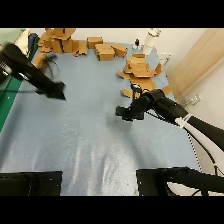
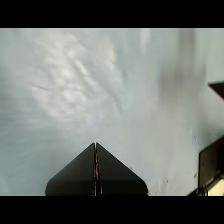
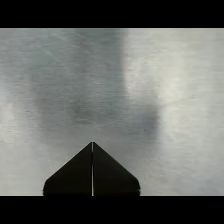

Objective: Fold the box.

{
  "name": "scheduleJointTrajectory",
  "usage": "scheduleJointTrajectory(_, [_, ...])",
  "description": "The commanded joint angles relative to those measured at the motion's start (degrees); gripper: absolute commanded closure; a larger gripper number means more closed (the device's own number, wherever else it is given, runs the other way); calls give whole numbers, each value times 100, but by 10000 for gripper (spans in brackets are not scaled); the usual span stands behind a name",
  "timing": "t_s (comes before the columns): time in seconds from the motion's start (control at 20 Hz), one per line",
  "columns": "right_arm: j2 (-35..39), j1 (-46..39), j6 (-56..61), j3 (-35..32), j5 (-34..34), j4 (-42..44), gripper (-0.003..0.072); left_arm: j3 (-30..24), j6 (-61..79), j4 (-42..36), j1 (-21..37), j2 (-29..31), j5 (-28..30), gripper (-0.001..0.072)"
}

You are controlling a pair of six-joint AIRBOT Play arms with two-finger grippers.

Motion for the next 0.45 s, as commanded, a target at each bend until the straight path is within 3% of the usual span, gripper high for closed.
scheduleJointTrajectory(0.0, [-201,-11,-136,168,90,610,683,-1023,15,-136,-837,258,748,699])
scheduleJointTrajectory(0.4, [-195,-11,-138,168,-177,579,683,-1158,-72,-264,-933,258,800,697])
